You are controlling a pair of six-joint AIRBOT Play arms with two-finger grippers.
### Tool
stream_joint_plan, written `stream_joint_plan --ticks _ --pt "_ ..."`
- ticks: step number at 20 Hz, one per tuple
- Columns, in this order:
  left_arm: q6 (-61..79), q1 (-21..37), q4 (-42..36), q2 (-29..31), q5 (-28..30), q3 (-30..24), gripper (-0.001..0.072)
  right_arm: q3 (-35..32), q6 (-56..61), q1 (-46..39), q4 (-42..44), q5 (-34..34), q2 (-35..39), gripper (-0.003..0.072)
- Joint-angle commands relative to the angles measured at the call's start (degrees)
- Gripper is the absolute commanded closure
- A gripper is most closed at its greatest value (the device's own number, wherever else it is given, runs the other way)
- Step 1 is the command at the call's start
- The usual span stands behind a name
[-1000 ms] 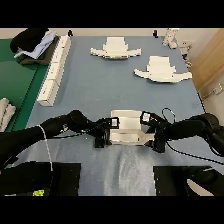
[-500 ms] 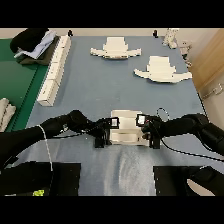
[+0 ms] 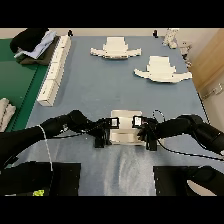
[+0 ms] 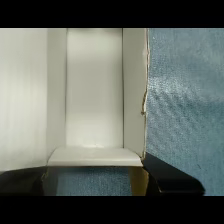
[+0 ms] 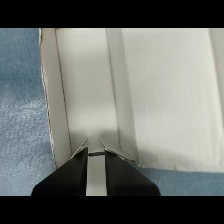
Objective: Fold the box.
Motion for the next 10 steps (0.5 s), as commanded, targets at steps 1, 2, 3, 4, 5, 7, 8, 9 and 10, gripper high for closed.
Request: stream_joint_plan --ticks 1,2,3,4,5,7,8,9,10 --pt "0.0 0.0 0.0 0.0 0.0 0.1 0.0285 0.0 -0.9 1.5 0.3 3.6 -0.9 0.0536" --pt "0.0 0.0 0.0 0.0 0.0 0.1 0.0285 0.0 -1.2 1.5 0.4 3.9 -0.9 0.0535" --pt "0.0 0.0 0.0 0.0 0.0 0.1 0.0285 0.0 -1.2 1.5 0.4 3.9 -0.9 0.0525" --pt "0.0 0.0 0.0 0.0 0.0 0.1 0.0285 0.0 -1.2 1.5 0.4 3.9 -0.9 0.0475" --pt "0.0 0.0 0.0 0.0 0.0 0.1 0.0285 0.0 -1.2 1.5 0.6 3.9 -0.9 0.0270" --pt "0.0 0.0 0.0 0.0 0.0 0.1 0.0285 0.0 -1.2 1.5 0.8 3.9 -0.9 0.0100" --pt "0.0 0.0 0.0 0.0 0.0 0.1 0.0285 0.0 -1.2 1.5 0.8 3.9 -0.9 0.0099" --pt "0.0 0.0 0.0 0.0 0.0 0.1 0.0285 0.0 -1.2 1.5 0.8 3.8 -0.9 0.0101" --pt "0.0 0.0 0.0 0.0 0.0 0.1 0.0285 0.0 -1.2 1.5 0.7 3.6 -0.9 0.0103"
